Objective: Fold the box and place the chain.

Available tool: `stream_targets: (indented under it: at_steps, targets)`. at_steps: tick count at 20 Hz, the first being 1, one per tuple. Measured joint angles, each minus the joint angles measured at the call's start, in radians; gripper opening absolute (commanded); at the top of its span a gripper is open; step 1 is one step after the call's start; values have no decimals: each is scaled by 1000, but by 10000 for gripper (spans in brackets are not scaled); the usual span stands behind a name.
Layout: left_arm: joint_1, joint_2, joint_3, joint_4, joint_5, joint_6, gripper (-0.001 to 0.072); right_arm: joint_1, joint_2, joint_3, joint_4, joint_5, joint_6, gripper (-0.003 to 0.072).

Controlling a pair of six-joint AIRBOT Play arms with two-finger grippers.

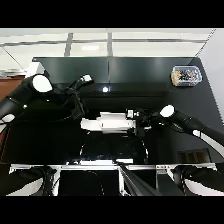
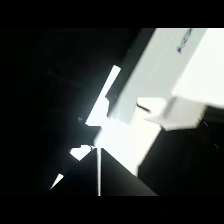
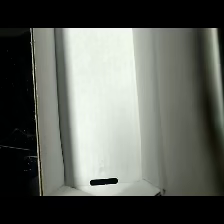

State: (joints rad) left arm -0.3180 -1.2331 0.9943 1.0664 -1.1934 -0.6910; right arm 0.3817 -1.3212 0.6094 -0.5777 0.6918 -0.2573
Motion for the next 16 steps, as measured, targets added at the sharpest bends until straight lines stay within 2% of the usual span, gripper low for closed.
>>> stream_targets:
  at_steps: [2,3,5,6,8,11,13,16]
  targets:
    - [31,10,-37,-82,-113,-40,25,0,0,0,-1,1,0,312]
    - [37,13,-72,-151,-136,-46,25,0,0,0,-2,1,0,312]
    - [33,17,-156,-334,-150,-3,25,0,0,0,-2,2,0,312]
    - [26,18,-199,-436,-122,42,25,0,0,0,-2,2,0,312]
    - [9,19,-276,-661,-16,143,25,0,0,0,-2,2,0,312]
    - [-22,14,-333,-889,254,244,25,0,0,0,-2,2,0,312]
    - [-40,1,-336,-929,391,269,25,0,0,0,-2,2,0,313]
    - [-59,-49,-304,-806,478,199,25,0,0,0,-2,2,0,312]
